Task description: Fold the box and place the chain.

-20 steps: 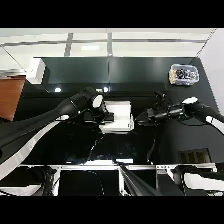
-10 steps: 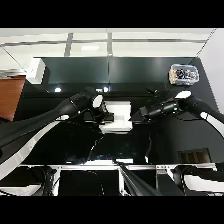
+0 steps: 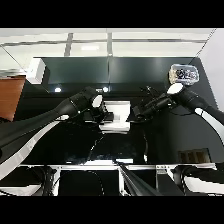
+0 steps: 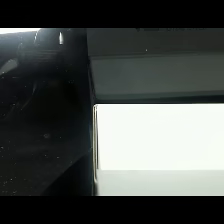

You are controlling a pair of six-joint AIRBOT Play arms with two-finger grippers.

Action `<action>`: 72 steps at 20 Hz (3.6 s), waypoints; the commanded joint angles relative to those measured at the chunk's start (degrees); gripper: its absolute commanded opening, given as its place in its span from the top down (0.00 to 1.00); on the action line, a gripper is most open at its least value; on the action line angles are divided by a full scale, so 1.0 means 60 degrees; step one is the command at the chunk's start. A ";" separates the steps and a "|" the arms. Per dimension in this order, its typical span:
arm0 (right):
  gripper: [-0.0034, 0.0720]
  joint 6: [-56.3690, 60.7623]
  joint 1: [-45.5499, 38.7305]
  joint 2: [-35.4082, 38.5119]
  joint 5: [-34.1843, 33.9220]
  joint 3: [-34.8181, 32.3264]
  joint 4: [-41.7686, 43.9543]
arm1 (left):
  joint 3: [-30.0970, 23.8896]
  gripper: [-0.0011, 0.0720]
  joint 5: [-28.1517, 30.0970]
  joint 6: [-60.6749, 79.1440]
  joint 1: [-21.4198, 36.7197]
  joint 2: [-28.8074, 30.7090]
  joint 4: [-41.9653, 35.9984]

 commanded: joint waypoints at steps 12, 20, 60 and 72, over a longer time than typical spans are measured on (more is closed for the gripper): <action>0.48 0.4346 0.2379 0.0004 -0.1574 0.1126 -0.4313 | 0.0011 0.95 0.0011 0.0033 0.0000 0.0004 -0.0007; 0.48 0.6109 0.3508 -0.0025 -0.2109 0.1129 -0.6138 | 0.0011 0.95 0.0011 0.0029 0.0000 0.0004 -0.0007; 0.60 0.9107 0.4543 -0.0721 -0.0885 0.1807 -0.7581 | 0.0011 0.95 -0.0004 0.0029 0.0000 0.0004 -0.0007; 0.94 0.9096 0.4477 -0.0812 -0.1082 0.1800 -0.7519 | 0.0011 0.95 0.0004 0.0033 0.0004 0.0004 -0.0004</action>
